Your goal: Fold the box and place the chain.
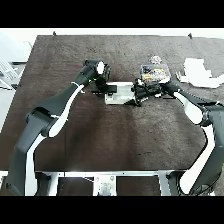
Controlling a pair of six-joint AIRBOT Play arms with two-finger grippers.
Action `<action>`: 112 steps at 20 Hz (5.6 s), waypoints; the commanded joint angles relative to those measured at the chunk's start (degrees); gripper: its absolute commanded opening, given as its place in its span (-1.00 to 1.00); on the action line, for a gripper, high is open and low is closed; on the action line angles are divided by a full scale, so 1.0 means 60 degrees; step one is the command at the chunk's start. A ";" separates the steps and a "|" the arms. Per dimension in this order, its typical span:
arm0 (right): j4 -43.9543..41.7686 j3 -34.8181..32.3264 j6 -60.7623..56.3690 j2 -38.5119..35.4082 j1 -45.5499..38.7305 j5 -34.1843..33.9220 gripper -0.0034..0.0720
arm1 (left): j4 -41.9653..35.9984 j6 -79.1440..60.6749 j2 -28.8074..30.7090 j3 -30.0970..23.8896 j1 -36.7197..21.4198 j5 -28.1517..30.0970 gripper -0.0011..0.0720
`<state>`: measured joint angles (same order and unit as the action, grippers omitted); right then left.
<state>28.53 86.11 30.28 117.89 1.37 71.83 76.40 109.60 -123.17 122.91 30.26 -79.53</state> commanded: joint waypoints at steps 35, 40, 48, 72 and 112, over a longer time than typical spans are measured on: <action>-0.0004 -0.0004 -0.0004 0.0000 0.0000 0.0000 0.62 | 0.0554 0.1406 -0.0229 0.0029 0.0022 -0.0433 -0.20; -0.0004 -0.0004 -0.0004 0.0000 0.0000 0.0004 0.62 | 0.0463 0.1235 -0.0240 0.0025 0.0025 -0.0517 -0.92; -0.0004 -0.0004 -0.0004 0.0000 0.0000 0.0000 0.62 | 0.0098 0.1155 -0.0240 0.0022 0.0022 -0.0350 0.05; -0.0004 -0.0004 -0.0004 0.0000 0.0000 0.0004 0.62 | -0.1020 -0.0095 0.0346 -0.0448 -0.0342 0.0117 0.67; -0.0004 -0.0004 -0.0004 0.0000 0.0000 0.0000 0.62 | 0.1708 0.2419 0.0087 -0.0554 0.0470 0.0080 -0.77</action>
<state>28.42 86.08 30.28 117.91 1.41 71.79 86.46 124.51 -122.63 119.57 33.10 -78.52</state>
